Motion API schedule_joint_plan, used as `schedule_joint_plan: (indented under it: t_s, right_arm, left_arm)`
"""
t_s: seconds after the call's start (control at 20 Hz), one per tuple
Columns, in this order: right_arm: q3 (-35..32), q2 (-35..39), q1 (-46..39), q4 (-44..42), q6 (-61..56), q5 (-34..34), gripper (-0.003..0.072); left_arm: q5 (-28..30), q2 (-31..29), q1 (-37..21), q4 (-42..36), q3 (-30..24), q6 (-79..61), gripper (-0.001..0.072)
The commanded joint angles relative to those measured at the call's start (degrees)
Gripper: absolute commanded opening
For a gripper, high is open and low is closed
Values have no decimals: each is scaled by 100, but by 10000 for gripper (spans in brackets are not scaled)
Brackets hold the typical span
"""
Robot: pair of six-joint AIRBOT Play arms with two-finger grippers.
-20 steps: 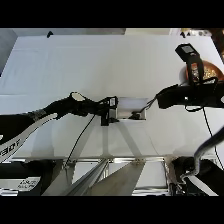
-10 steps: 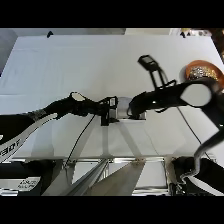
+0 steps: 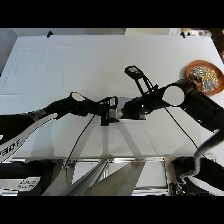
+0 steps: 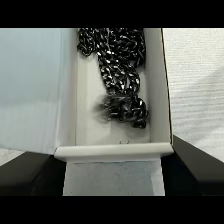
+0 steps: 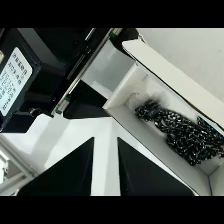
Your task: Fold the box and place the chain.
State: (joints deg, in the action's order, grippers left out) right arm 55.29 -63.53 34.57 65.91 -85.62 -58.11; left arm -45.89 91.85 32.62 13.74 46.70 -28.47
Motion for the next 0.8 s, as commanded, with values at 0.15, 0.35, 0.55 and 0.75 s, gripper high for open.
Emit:
schedule_joint_plan:
  t_s: [0.15, 0.35, 0.55, 0.75]
  right_arm:
    - [531, 557, -1062, 79, 240, -529, 201]
    - [697, 769, -2404, 1029, 229, -765, 202]
    - [627, 42, -3145, 1515, 146, -994, 365]
    - [619, -918, -3154, 1453, 0, -533, 364]
  left_arm:
    - [-4, -2, -2, 0, -2, 0, 135]
    - [-17, -2, -2, 0, -2, -2, 135]
    - [-17, -2, -2, 0, -2, 0, 135]
    - [-20, -2, -2, 0, -2, 0, 135]
